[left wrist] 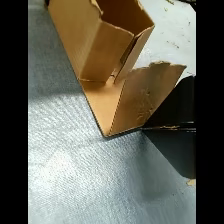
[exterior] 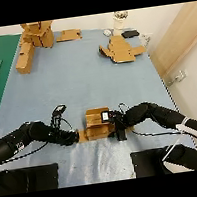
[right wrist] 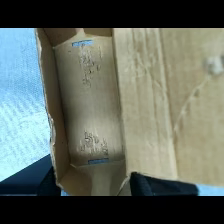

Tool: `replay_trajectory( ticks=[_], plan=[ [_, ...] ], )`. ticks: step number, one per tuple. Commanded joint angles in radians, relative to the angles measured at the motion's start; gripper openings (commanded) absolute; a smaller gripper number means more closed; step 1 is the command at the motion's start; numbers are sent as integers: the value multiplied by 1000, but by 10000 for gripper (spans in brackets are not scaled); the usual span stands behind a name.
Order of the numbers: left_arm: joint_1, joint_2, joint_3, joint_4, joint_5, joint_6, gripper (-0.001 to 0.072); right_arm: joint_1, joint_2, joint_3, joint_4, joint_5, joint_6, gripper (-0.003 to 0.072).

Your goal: Fold the box.

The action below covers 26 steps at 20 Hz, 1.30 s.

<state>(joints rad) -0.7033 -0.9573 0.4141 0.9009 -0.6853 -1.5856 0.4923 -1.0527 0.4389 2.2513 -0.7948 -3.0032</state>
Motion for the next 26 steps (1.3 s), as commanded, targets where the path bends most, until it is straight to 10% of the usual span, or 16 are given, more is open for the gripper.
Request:
replay_trajectory(
  ticks=[1,15,16,17,26],
  plan=[
    [-3,27,30,-10,-9,5,10,0,0,0,0,0,1,506],
    [-1,60,52,-143,18,53,30,0,0,0,0,0,1,506],
    [-1,60,52,-151,24,53,324,0,0,0,0,0,1,506],
    [-1,60,52,-162,24,57,412,0,0,0,0,0,1,506],
    [0,59,66,-272,24,158,418,0,0,0,0,0,1,506]
  ],
)
